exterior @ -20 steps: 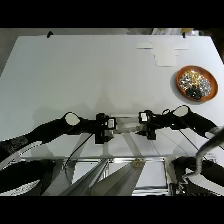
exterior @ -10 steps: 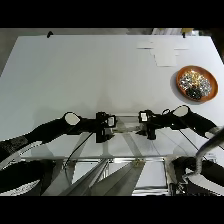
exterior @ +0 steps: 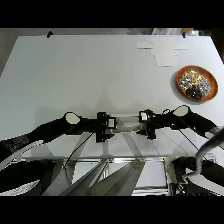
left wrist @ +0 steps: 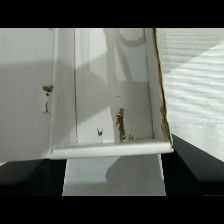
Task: Fold the box and place the chain.
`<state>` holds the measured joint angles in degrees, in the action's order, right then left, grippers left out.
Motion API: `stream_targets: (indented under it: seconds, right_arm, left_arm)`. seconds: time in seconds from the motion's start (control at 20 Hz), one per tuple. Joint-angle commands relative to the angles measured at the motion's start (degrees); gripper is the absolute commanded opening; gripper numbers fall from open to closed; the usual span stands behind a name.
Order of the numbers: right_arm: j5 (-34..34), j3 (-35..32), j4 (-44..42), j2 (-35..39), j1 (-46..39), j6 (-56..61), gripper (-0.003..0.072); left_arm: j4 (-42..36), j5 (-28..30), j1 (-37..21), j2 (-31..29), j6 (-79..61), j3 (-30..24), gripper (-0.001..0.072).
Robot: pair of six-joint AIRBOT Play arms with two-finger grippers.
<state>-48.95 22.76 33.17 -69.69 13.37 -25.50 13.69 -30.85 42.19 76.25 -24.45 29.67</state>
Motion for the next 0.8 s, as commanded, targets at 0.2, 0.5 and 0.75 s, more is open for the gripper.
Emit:
stream_targets:
  seconds: [0.2, 0.5, 0.75]
  right_arm:
    - [-0.13, 0.04, 0.00, 0.04, 0.02, -0.07, 0.0399]
    - [-0.13, 0.04, 0.00, 0.04, 0.00, -0.07, 0.0399]
    - [-0.11, 0.04, -0.50, 0.04, 0.02, -0.04, 0.0399]
  left_arm:
    - [-0.13, 0.22, 0.02, 0.15, -1.07, 0.04, 0.0151]
    - [-0.15, 0.20, 0.02, 0.15, -1.07, 0.04, 0.0151]
    - [-0.15, 0.20, 0.04, 0.15, -1.07, 0.04, 0.0151]
